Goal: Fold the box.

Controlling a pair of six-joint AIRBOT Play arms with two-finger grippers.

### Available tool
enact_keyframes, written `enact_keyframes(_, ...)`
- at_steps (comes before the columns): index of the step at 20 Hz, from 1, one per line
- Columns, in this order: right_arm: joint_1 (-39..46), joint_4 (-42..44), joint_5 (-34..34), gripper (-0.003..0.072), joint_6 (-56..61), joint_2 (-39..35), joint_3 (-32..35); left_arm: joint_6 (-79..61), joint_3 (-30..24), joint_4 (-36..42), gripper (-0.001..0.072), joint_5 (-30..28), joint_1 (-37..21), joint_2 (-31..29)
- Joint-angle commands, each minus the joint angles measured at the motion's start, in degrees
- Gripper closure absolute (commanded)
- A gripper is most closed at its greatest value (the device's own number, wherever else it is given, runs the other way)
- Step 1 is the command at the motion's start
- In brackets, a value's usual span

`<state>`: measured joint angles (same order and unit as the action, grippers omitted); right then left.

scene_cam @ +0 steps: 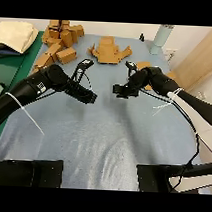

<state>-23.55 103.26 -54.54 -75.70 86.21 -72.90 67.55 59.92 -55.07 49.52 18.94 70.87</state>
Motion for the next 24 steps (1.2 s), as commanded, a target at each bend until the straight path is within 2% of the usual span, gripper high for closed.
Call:
enact_keyframes(1, 0.0, 0.0, 0.0, 0.0680, 0.0, 0.0, 0.0, 0.0, 0.0, 0.0, 0.0699, 0.0, 0.0, 0.0)
enact_keyframes(13, 0.0, 0.2, 1.4, 0.0680, 0.2, 0.0, 0.0, 0.0, 0.0, 0.0, 0.0698, 0.0, 0.0, 0.0)
enact_keyframes(16, 0.2, 1.0, 1.9, 0.0679, 3.8, 0.0, -0.3, 0.0, 0.0, 0.0, 0.0698, 0.0, 0.0, 0.0)
enact_keyframes(17, 1.0, -0.1, 1.8, 0.0657, 3.8, 0.0, -1.1, 0.0, 0.0, 0.0, 0.0699, 0.0, 0.0, 0.0)
enact_keyframes(18, 2.8, -1.4, 1.1, 0.0562, 4.0, 0.0, -2.7, 0.0, 0.0, 0.0, 0.0699, 0.0, 0.0, 0.0)
enact_keyframes(19, 5.5, -1.9, -0.2, 0.0411, 4.3, 0.1, -4.7, 0.0, 0.0, 0.0, 0.0699, 0.0, 0.0, 0.0)
enact_keyframes(20, 9.2, -2.1, -2.2, 0.0344, 4.2, 0.4, -7.3, 0.0, 0.0, 0.0, 0.0699, 0.0, 0.0, 0.0)
enact_keyframes(22, 17.4, -2.1, -7.7, 0.0343, 1.7, 1.5, -12.7, 0.0, 0.0, 0.0, 0.0698, 0.0, 0.0, 0.0)
enact_keyframes(24, 25.8, -2.1, -10.3, 0.0342, -4.0, 3.5, -17.3, 0.0, 0.0, 0.0, 0.0698, 0.0, 0.0, 0.0)
